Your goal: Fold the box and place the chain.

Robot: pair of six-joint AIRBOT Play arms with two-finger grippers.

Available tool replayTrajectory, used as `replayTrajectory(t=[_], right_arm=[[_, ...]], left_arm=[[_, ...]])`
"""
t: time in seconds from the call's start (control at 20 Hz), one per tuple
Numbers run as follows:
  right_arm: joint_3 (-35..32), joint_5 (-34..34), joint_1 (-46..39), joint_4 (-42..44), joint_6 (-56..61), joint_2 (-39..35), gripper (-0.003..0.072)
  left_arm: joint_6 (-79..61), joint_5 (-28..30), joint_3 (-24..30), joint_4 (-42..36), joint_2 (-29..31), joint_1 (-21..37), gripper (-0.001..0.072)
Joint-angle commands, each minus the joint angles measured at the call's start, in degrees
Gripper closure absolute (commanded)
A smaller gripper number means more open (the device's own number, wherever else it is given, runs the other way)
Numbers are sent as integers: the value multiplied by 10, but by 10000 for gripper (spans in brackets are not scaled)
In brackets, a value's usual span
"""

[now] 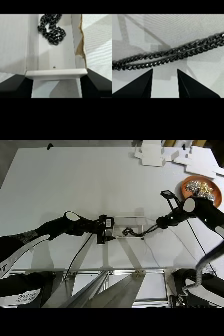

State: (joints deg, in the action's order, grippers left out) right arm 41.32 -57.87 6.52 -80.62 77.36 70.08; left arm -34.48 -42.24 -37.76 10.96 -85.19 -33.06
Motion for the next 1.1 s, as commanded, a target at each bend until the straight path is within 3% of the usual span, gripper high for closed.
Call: replayTrajectory(t=[0.0,0.25,0.45,0.5,0.55,0.85,1.05], right_arm=[[0,10,0,-3,2,15,368],[0,19,0,-3,2,31,399],[0,18,0,-4,2,31,475],[0,17,0,-4,2,31,594],[0,16,0,-4,2,31,641],[0,2,0,-2,2,14,671],[0,-21,0,1,2,-37,672]], left_arm=[[0,0,0,0,0,0,497],[0,0,0,0,0,0,497],[0,0,0,0,0,0,497],[0,0,0,0,0,0,497],[0,0,0,0,0,0,497],[0,0,0,0,0,0,497],[0,0,0,0,0,0,497]])
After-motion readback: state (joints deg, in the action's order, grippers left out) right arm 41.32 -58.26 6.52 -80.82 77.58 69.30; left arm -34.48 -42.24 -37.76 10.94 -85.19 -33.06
